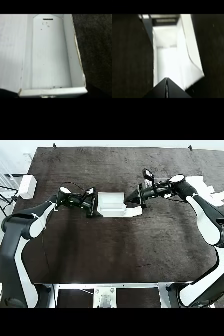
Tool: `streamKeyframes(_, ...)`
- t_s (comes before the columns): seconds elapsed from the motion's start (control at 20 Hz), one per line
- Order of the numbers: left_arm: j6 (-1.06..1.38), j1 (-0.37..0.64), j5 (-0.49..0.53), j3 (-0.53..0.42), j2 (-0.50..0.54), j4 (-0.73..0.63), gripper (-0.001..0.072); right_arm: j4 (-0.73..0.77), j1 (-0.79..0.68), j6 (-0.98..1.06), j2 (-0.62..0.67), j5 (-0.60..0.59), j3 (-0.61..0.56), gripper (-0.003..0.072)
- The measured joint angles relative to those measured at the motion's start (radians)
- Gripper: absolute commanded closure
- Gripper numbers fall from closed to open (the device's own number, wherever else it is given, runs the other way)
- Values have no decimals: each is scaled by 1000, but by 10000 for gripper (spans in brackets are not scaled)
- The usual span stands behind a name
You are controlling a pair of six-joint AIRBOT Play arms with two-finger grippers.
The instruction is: Fold the box and place the chain.
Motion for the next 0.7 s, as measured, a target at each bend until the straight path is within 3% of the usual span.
streamKeyframes(0.35,0,0,1,0,0,0,182,73,51,124,-15,-274,-30,676)
streamKeyframes(0.7,-1,0,1,0,0,0,183,85,65,173,-77,-402,-32,676)
